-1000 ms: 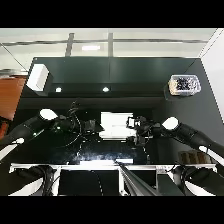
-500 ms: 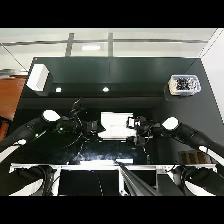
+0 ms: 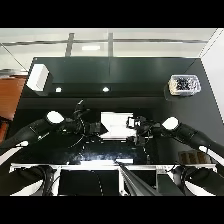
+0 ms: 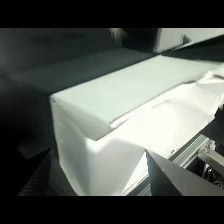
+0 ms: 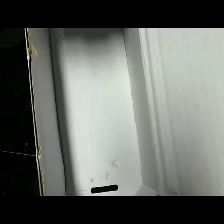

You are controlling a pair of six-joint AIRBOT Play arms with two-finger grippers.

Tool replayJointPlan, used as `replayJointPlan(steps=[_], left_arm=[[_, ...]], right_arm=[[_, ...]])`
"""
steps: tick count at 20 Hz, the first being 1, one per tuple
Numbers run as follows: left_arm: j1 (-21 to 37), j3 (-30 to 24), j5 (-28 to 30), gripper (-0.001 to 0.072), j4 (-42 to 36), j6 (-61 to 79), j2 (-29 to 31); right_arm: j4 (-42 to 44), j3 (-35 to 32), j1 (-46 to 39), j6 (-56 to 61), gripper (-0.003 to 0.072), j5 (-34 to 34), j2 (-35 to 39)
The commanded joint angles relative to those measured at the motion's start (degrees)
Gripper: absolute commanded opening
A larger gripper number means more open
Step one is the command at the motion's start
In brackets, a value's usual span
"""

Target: Fold the box and place the chain.

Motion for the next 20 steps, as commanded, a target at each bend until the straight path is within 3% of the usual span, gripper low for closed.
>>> replayJointPlan(steps=[1, 4, 10, 13, 20], left_arm=[[-2.2, 1.8, 1.2, 0.0704, 6.6, -6.6, 0.0], [-2.4, 4.0, 0.0, 0.0703, 13.5, -13.8, 0.0], [-2.4, 6.6, -0.7, 0.0682, 16.3, -18.4, 0.0], [-4.2, 7.2, -0.7, 0.0619, 20.0, -22.6, 0.0], [-10.8, 11.0, -0.7, 0.0619, 36.9, -38.8, 0.0]], right_arm=[[0.0, 0.0, 0.0, 0.0, 0.0409, 0.0, 0.0], [0.0, 0.0, 0.0, 0.0, 0.0409, 0.0, 0.0], [0.0, 0.0, 0.0, 0.0, 0.0409, 0.0, 0.0], [0.0, 0.0, 0.0, 0.0, 0.0409, 0.0, 0.0], [0.0, 0.0, 0.0, 0.0, 0.0409, 0.0, 0.0]])
